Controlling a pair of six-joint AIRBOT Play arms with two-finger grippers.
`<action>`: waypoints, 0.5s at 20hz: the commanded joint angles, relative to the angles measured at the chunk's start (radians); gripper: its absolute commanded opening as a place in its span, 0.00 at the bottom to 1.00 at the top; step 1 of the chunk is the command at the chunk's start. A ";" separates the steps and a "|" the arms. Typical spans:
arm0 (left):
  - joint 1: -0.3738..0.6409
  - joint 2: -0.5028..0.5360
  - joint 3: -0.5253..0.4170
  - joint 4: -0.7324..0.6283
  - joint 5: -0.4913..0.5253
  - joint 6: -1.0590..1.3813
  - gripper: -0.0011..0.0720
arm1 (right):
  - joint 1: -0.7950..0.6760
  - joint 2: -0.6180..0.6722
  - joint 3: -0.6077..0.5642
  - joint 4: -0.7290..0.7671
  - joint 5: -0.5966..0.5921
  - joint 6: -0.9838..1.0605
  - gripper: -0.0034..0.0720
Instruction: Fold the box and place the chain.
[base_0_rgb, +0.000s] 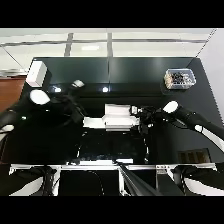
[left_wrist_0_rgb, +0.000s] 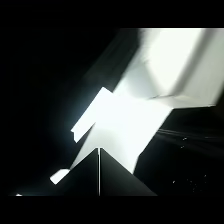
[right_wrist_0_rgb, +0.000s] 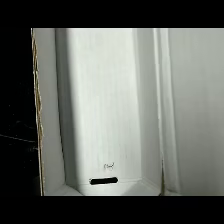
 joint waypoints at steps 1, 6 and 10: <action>0.207 0.028 -0.024 0.077 -0.166 -0.489 0.05 | 0.000 -0.001 0.000 0.000 0.001 0.000 0.58; 0.363 -0.030 -0.151 -0.228 -0.235 -0.483 0.04 | 0.000 -0.001 0.000 0.000 0.001 0.000 0.58; 0.270 -0.115 -0.185 -0.240 -0.163 -0.460 0.04 | 0.000 -0.001 0.000 0.000 0.001 0.000 0.58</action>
